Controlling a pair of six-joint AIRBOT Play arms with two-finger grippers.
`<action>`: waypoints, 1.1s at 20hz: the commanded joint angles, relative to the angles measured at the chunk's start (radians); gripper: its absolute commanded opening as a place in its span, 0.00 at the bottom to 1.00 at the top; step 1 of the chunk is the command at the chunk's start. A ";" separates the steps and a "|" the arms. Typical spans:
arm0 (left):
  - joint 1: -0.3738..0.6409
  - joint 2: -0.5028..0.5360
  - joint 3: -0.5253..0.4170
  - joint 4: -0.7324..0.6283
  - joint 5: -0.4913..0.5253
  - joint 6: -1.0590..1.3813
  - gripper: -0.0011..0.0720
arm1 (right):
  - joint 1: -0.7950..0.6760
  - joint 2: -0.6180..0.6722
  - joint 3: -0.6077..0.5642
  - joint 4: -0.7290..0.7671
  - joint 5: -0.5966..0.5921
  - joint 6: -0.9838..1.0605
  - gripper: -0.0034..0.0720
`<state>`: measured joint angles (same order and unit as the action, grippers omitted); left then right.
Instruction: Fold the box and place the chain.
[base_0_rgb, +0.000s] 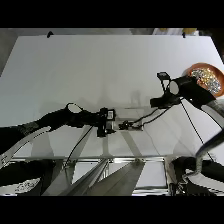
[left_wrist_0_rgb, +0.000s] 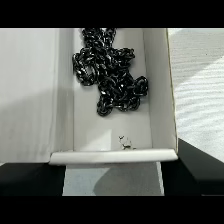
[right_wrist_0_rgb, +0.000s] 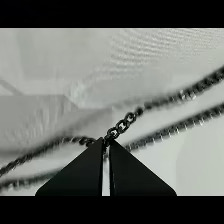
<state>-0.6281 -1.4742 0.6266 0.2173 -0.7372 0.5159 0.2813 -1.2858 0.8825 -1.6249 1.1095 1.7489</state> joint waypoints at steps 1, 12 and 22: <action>0.001 0.000 0.001 0.000 0.000 0.000 0.39 | 0.045 0.168 0.000 0.016 0.048 -0.052 0.06; 0.001 0.000 0.001 0.000 0.000 0.000 0.39 | 0.317 0.490 0.000 0.327 -0.011 -0.056 0.06; 0.001 0.000 0.001 0.000 0.000 0.000 0.39 | 0.451 0.453 -0.154 0.322 -0.236 0.008 0.07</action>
<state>-0.6281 -1.4742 0.6266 0.2173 -0.7372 0.5156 0.7166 -0.8188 0.7856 -1.3022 0.9436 1.7466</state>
